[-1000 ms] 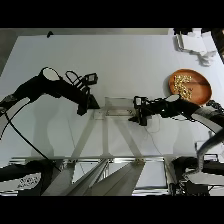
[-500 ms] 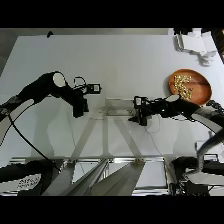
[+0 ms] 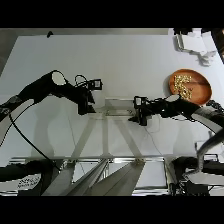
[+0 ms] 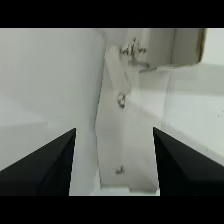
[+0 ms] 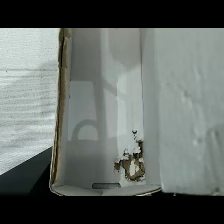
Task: Fold the box and place the chain.
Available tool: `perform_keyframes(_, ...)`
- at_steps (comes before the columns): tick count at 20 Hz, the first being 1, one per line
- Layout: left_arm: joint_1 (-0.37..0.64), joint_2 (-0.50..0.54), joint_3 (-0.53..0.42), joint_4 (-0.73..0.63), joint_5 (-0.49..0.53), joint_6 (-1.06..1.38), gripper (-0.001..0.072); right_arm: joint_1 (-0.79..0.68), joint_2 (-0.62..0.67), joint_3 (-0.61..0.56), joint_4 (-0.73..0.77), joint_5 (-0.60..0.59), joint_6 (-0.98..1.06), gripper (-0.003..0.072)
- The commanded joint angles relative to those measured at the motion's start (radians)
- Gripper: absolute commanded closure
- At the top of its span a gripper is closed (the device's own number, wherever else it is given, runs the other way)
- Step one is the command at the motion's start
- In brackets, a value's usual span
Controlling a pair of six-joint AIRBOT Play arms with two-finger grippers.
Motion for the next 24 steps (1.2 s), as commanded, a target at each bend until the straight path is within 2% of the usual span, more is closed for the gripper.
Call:
perform_keyframes(1, 0.001, -0.039, 0.000, -0.113, -0.011, 0.146, 0.0170, 0.000, 0.001, 0.000, 0.000, 0.000, 0.000, 0.0285)
perform_keyframes(7, -0.005, -0.112, 0.000, -0.182, -0.020, 0.293, 0.0213, 0.000, 0.001, 0.000, 0.000, 0.000, 0.000, 0.0285)
perform_keyframes(8, -0.005, -0.114, 0.000, -0.203, -0.028, 0.301, 0.0239, 0.000, 0.001, 0.000, 0.000, 0.000, 0.000, 0.0285)
perform_keyframes(9, -0.005, -0.116, 0.000, -0.218, -0.036, 0.301, 0.0308, 0.000, 0.001, 0.000, 0.000, 0.000, 0.000, 0.0285)
perform_keyframes(11, -0.005, -0.119, 0.000, -0.233, -0.041, 0.318, 0.0333, 0.000, 0.001, 0.000, 0.000, 0.000, 0.000, 0.0285)
perform_keyframes(12, -0.006, -0.119, 0.000, -0.240, -0.040, 0.323, 0.0372, 0.000, 0.001, 0.000, 0.000, 0.000, 0.000, 0.0285)
perform_keyframes(13, -0.007, -0.119, 0.000, -0.253, -0.041, 0.323, 0.0442, 0.000, 0.001, 0.000, 0.000, 0.000, 0.000, 0.0285)
perform_keyframes(18, -0.030, -0.120, 0.000, -0.261, -0.040, 0.385, 0.0455, 0.000, 0.001, 0.000, 0.000, 0.000, 0.000, 0.0285)
perform_keyframes(20, -0.032, -0.120, 0.000, -0.290, -0.032, 0.412, 0.0586, 0.000, 0.001, 0.000, 0.000, 0.000, 0.000, 0.0285)
perform_keyframes(21, -0.032, -0.121, 0.000, -0.315, -0.019, 0.413, 0.0585, 0.000, 0.001, 0.000, 0.000, 0.000, 0.000, 0.0285)
perform_keyframes(23, -0.032, -0.125, 0.000, -0.369, -0.002, 0.411, 0.0535, 0.000, 0.001, 0.000, 0.000, 0.000, 0.000, 0.0285)
perform_keyframes(24, -0.032, -0.126, 0.000, -0.385, -0.003, 0.410, 0.0458, 0.000, 0.001, 0.000, 0.000, 0.000, 0.000, 0.0285)
